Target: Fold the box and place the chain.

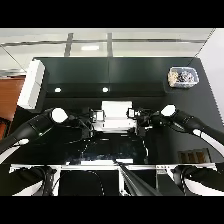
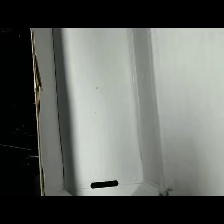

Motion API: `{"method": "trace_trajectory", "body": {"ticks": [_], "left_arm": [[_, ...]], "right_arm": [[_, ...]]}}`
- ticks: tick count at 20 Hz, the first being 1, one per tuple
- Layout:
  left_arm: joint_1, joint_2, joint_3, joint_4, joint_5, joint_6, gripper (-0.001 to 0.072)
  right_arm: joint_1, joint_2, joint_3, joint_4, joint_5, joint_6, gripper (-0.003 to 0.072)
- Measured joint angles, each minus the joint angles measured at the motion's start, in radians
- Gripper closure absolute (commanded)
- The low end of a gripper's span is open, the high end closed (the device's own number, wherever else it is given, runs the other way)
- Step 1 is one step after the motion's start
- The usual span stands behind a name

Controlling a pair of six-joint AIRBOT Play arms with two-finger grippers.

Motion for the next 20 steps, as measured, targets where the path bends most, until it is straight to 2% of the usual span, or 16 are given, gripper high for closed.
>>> {"method": "trace_trajectory", "body": {"ticks": [1, 3, 16, 17, 18, 19, 20], "left_arm": [[-0.003, -0.003, 0.000, -0.001, 0.009, 0.003, 0.0383], [-0.008, -0.006, 0.001, -0.015, 0.016, 0.004, 0.0486], [-0.013, -0.073, 0.001, -0.282, 0.049, 0.010, 0.0494], [-0.013, -0.080, 0.001, -0.290, 0.049, 0.010, 0.0550], [-0.013, -0.087, 0.001, -0.295, 0.051, 0.010, 0.0683], [-0.013, -0.093, 0.001, -0.299, 0.051, 0.010, 0.0683], [-0.014, -0.099, 0.001, -0.302, 0.050, 0.011, 0.0648]], "right_arm": [[0.000, 0.000, 0.000, 0.000, 0.000, 0.000, 0.0560], [0.000, 0.000, 0.000, 0.000, 0.000, 0.000, 0.0560], [0.000, 0.000, 0.000, 0.000, 0.001, 0.000, 0.0560], [0.000, 0.000, 0.000, 0.000, 0.001, 0.000, 0.0560], [0.000, 0.000, 0.000, -0.001, 0.001, 0.000, 0.0560], [0.000, 0.000, 0.000, 0.000, 0.000, 0.000, 0.0560], [0.000, 0.000, 0.000, 0.000, 0.000, 0.000, 0.0560]]}}
